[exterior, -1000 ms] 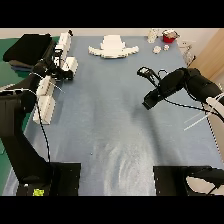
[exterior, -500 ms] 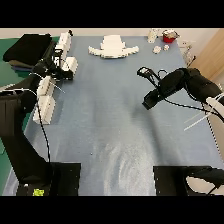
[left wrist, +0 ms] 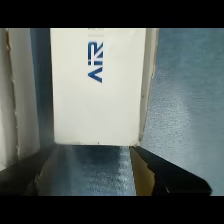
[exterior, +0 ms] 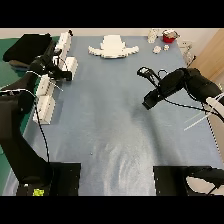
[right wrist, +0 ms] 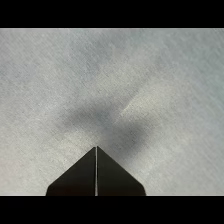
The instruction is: Fold the box.
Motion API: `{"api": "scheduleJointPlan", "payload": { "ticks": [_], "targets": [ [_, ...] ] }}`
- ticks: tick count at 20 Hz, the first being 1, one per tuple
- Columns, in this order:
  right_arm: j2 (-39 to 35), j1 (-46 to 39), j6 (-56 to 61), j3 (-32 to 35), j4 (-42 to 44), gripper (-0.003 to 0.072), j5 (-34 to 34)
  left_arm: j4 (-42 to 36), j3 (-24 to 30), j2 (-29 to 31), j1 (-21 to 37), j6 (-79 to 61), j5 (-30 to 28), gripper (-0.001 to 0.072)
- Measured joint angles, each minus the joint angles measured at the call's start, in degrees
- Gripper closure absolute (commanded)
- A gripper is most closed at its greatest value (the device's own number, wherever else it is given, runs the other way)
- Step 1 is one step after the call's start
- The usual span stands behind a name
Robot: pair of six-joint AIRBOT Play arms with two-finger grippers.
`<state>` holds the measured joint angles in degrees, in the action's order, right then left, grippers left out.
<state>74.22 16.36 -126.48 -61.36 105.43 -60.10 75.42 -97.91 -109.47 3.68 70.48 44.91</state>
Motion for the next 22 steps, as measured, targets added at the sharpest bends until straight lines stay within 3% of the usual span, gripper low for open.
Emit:
{"api": "scheduleJointPlan", "payload": {
  "ticks": [3, 4, 5, 6, 11, 15, 19, 22],
  "targets": [
    [0.0, 0.0, 0.0, 0.0, 0.0, 0.0680, 0.0, 0.3, -1.3, 3.1, 0.0, 0.0, 5.5, 0.0014],
    [0.0, 0.0, 0.0, 0.0, 0.0, 0.0680, 0.0, 0.3, -2.0, 4.2, 0.0, 0.0, 7.8, 0.0064],
    [0.0, 0.0, 0.0, 0.0, 0.0, 0.0681, 0.0, 0.3, -2.7, 5.1, 0.0, 0.0, 10.7, 0.0409],
    [0.0, 0.0, 0.0, 0.0, 0.0, 0.0680, 0.0, 0.4, -3.5, 6.1, 0.0, 0.5, 14.3, 0.0687],
    [0.0, 0.0, 0.0, 0.0, 0.0, 0.0680, 0.0, -0.9, -6.4, 11.7, -0.5, 4.2, 29.4, 0.0700],
    [0.0, 0.0, 0.0, 0.0, 0.0, 0.0680, 0.0, -1.7, -5.7, 18.4, -3.9, 5.9, 36.0, 0.0701],
    [0.0, 0.0, 0.0, 0.0, 0.0, 0.0680, 0.0, 0.1, 1.7, 29.1, -11.3, 9.8, 35.2, 0.0700],
    [0.0, 0.0, 0.0, 0.0, 0.0, 0.0680, 0.0, 3.6, 12.0, 38.5, -18.9, 14.9, 31.1, 0.0699]
  ]
}}
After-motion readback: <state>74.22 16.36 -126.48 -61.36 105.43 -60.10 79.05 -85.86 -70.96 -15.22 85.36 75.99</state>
